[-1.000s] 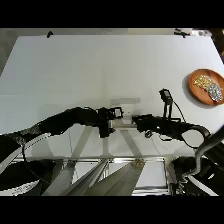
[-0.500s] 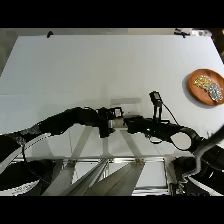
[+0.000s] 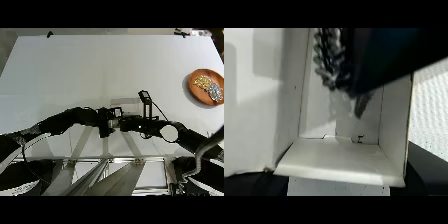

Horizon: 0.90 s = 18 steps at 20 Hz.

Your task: Fold the box and place the chain.

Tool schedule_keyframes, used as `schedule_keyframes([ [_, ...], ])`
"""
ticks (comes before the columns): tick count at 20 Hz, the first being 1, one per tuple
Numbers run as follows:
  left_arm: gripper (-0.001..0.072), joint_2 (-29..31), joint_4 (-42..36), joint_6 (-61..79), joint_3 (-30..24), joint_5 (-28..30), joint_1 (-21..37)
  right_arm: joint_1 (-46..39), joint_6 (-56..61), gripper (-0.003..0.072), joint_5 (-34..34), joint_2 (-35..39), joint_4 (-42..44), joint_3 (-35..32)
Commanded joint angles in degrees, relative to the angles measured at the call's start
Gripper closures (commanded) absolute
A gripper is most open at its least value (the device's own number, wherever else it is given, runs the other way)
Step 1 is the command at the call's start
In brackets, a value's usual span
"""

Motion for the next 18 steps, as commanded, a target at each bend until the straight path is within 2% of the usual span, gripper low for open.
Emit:
schedule_keyframes([
  [1, 0.0698, 0.02, 0.0, 0.0, -0.02, 0.0, -0.02, 0.07, -0.13, 0.0668, 1.95, -1.18, 0.11, 0.74],
  [3, 0.0698, 0.02, 0.0, 0.0, -0.02, 0.02, -0.02, 0.07, -0.11, 0.0535, 1.97, -1.18, 0.13, 0.72],
  [4, 0.0698, 0.02, 0.02, 0.0, -0.02, 0.02, -0.02, 0.07, -0.11, 0.0494, 1.99, -1.18, 0.13, 0.74],
  [9, 0.0698, 0.02, 0.02, 0.0, -0.02, 0.02, -0.02, 0.07, -0.13, 0.048, 1.97, -0.81, 0.11, 0.76],
  [11, 0.0698, 0.02, 0.0, 0.0, -0.02, 0.0, -0.02, 0.07, -0.15, 0.0494, 1.99, -0.11, -0.48, 0.83],
  [13, 0.0698, 0.02, 0.0, 0.0, -0.02, 0.0, -0.02, -0.33, 0.31, 0.0624, 4.61, -0.15, -2.03, 1.11],
  [14, 0.0698, 0.02, 0.02, 0.0, -0.02, 0.02, -0.02, -1.11, 1.18, 0.0661, 6.34, -0.15, -2.03, 1.14],
  [18, 0.0698, 0.02, 0.02, 0.0, -0.02, 0.0, -0.02, -1.9, 1.49, 0.0672, 9.68, -0.17, -3.56, 3.82],
])
